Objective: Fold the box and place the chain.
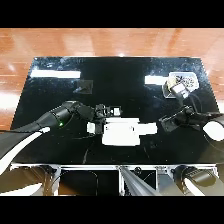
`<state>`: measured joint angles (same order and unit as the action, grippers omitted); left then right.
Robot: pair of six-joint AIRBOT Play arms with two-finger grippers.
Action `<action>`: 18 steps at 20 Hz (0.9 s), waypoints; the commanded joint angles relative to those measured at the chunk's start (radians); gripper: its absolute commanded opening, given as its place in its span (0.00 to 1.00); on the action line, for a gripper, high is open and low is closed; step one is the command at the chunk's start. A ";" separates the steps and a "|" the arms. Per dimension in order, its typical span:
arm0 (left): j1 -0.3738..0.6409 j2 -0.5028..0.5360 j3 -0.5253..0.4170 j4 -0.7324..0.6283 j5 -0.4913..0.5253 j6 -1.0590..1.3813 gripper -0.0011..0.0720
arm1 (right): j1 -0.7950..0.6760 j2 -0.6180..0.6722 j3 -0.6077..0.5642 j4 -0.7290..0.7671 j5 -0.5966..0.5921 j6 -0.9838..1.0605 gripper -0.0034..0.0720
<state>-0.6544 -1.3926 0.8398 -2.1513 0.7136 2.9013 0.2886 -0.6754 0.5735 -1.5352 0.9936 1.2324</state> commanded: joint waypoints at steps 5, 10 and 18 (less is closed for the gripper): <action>0.000 -0.002 -0.001 0.001 0.014 -0.003 0.04 | -0.020 -0.001 -0.266 0.282 -0.108 -0.580 1.00; 0.000 -0.018 -0.001 0.001 0.015 -0.004 0.04 | 0.087 -0.001 -0.269 0.271 -0.119 -0.591 1.00; 0.000 -0.018 -0.001 0.000 0.014 -0.004 0.04 | 0.094 -0.001 -0.271 0.335 -0.145 -0.687 1.00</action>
<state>-0.6544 -1.4101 0.8398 -2.1513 0.7254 2.8975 0.3786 -0.6762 0.3038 -1.2457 0.8551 0.6151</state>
